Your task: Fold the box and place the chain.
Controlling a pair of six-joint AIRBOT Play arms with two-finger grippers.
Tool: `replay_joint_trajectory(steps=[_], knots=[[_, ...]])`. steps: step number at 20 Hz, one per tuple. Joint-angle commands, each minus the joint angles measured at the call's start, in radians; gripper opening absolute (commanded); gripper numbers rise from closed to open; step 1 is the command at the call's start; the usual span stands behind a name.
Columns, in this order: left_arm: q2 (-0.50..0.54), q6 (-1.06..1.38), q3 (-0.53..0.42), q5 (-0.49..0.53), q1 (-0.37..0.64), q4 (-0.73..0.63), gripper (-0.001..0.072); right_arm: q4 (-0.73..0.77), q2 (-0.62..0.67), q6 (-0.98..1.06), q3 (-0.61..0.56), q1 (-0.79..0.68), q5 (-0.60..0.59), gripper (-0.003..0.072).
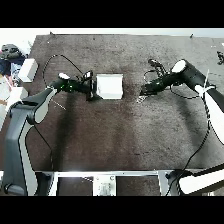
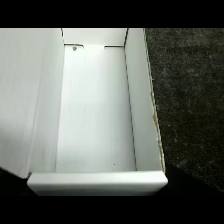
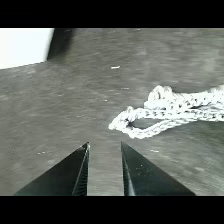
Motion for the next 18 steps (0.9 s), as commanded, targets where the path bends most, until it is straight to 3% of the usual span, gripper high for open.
replay_joint_trajectory(steps=[1, 6, 8, 11, 18], knots=[[0.000, 0.000, 0.000, 0.000, 0.000, 0.000, 0.0405, -0.071, 0.000, 0.051, -0.003, -0.025, -0.027, 0.0234], [0.000, 0.000, 0.000, 0.000, 0.000, 0.000, 0.0406, -0.206, 0.000, 0.206, -0.003, -0.077, -0.077, 0.0234], [0.000, 0.000, 0.000, 0.000, 0.000, 0.000, 0.0405, -0.159, 0.000, 0.209, -0.003, -0.089, -0.114, 0.0234], [0.000, 0.000, 0.000, 0.000, 0.000, 0.000, 0.0405, -0.029, -0.009, 0.059, -0.003, -0.040, -0.132, 0.0234], [0.000, 0.000, 0.000, 0.000, 0.000, 0.000, 0.0405, -0.087, -0.124, 0.061, -0.001, 0.055, -0.162, 0.0234]])
